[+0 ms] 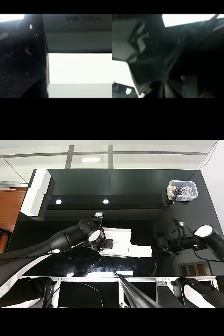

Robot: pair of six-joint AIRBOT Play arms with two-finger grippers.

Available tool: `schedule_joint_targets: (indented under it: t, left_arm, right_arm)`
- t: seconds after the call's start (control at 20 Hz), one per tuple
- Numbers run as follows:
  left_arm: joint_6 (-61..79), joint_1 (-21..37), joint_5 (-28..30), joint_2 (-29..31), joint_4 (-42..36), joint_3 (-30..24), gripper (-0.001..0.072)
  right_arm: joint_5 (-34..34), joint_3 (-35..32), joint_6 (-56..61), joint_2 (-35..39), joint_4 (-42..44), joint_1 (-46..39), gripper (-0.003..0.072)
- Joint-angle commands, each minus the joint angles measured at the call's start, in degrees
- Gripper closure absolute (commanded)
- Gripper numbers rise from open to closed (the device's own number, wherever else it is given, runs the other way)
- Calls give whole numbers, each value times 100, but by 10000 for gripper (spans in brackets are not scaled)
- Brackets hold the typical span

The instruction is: Fold the box and place the chain.

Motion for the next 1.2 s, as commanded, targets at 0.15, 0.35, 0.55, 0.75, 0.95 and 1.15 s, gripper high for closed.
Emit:
schedule_joint_targets:
  t: [0.15,0.35,0.55,0.75,0.95,1.15]
  left_arm:
    - [-2,0,0,-2,0,0,685]
    - [-2,0,0,-2,0,0,685]
    - [-2,-2,0,-2,0,0,685]
    - [-2,-2,-2,-2,0,0,685]
    - [-2,-2,0,-2,0,0,685]
    - [-2,-2,0,-2,0,0,685]
  right_arm:
    - [-754,-31,-688,-763,1335,1460,676]
    - [326,295,-2546,-763,2900,1453,492]
    - [695,590,-2542,-761,2909,1469,92]
    - [199,605,-2035,-761,2796,1858,95]
    - [-481,785,-1038,-761,2024,2468,176]
    - [-1189,1196,363,-761,1058,3250,177]
